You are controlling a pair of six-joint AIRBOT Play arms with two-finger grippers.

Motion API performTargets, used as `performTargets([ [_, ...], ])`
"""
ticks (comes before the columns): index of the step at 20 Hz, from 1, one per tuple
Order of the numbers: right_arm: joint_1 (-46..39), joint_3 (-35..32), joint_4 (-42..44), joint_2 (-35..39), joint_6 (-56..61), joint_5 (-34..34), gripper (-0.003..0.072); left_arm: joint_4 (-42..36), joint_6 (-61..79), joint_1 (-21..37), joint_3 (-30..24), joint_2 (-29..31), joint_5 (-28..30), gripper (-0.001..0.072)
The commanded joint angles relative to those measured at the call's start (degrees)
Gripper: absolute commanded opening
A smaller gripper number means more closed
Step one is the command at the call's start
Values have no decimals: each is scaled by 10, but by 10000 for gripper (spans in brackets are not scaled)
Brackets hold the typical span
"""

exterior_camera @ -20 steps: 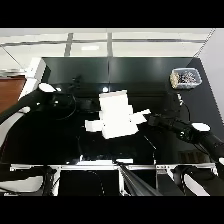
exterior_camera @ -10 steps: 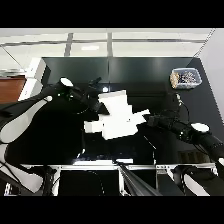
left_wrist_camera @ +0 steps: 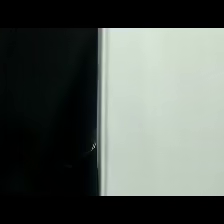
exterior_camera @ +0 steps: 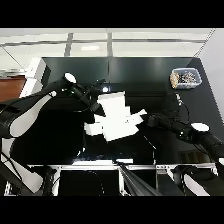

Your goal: Fold the box and place the chain.

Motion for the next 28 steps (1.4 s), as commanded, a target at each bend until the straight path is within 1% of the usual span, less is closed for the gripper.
performTargets([
  [1, -10, 39, -108, 1, 2, 37, 623, 43, -16, -5, 9, 17, -11, 22],
  [2, -14, 72, -186, 1, 16, 69, 623, 58, -18, -10, 6, 34, -11, 21],
  [3, -16, 105, -261, 1, 32, 99, 623, 59, -13, -14, -7, 54, 2, 21],
  [4, -16, 139, -333, 1, 33, 130, 623, 52, 6, -19, -33, 82, 39, 20],
  [5, -16, 165, -379, 1, 32, 161, 623, 40, 31, -24, -63, 111, 77, 21],
  [6, -16, 186, -406, 1, 21, 192, 622, 23, 59, -28, -99, 143, 121, 21],
  [7, -16, 198, -416, 1, -12, 222, 617, 6, 97, -34, -141, 179, 172, 21],
  [8, -15, 198, -415, 1, -43, 236, 547, 1, 139, -43, -181, 212, 225, 22],
  [9, -9, 194, -420, 0, -59, 240, 528, 2, 190, -51, -210, 235, 263, 22],
  [10, 2, 187, -426, 0, -75, 231, 530, 2, 250, -61, -233, 251, 290, 22],
  [12, 37, 168, -427, 0, -80, 190, 571, 9, 355, -80, -250, 256, 303, 23],
  [13, 58, 158, -427, 0, -83, 161, 710, 9, 385, -89, -252, 255, 312, 22],
  [15, 98, 146, -442, -1, -85, 113, 710, 10, 393, -103, -253, 254, 353, 23],
  [16, 115, 141, -462, -1, -94, 101, 710, 10, 395, -105, -253, 254, 371, 23],
  [18, 146, 130, -516, -8, -158, 109, 700, 12, 410, -105, -253, 252, 388, 24],
  [20, 168, 119, -540, -17, -200, 110, 700, 22, 421, -106, -252, 252, 386, 24],
  [24, 172, 114, -538, -45, -228, 92, 700, 30, 427, -106, -252, 252, 383, 25],
  [28, 176, 114, -459, -59, -278, 83, 700, 51, 427, -106, -252, 252, 367, 25],
])
